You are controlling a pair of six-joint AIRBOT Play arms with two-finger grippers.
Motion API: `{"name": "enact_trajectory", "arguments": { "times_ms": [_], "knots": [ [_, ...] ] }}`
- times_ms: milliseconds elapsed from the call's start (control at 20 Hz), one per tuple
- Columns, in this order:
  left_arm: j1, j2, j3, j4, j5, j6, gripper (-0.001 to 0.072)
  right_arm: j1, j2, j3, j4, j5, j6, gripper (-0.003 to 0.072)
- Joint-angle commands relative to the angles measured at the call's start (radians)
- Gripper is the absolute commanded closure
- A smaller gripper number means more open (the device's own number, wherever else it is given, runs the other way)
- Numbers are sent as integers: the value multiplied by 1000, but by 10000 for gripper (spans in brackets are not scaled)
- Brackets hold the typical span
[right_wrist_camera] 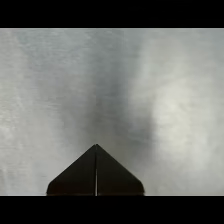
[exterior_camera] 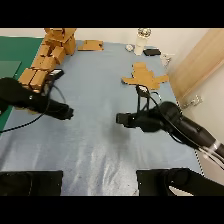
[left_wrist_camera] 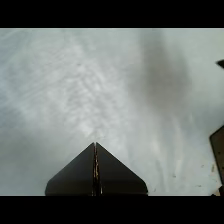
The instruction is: Fold the box.
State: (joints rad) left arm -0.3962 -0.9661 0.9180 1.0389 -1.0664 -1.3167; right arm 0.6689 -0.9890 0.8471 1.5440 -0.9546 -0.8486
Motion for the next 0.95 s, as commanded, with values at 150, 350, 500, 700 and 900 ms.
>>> {"name": "enact_trajectory", "arguments": {
  "times_ms": [150,350,500,700,900],
  "knots": [
    [-159,-276,95,5,106,-116,698,-74,-275,174,235,-5,-274,684],
    [-159,-281,96,5,124,-116,696,-75,-282,174,232,-15,-274,684],
    [-159,-281,96,5,124,-116,696,-75,-282,174,232,-15,-274,684],
    [-159,-281,96,5,124,-116,696,-75,-282,174,232,-15,-274,685],
    [-159,-281,96,5,124,-116,696,-75,-282,174,232,-15,-274,684]
  ]
}}
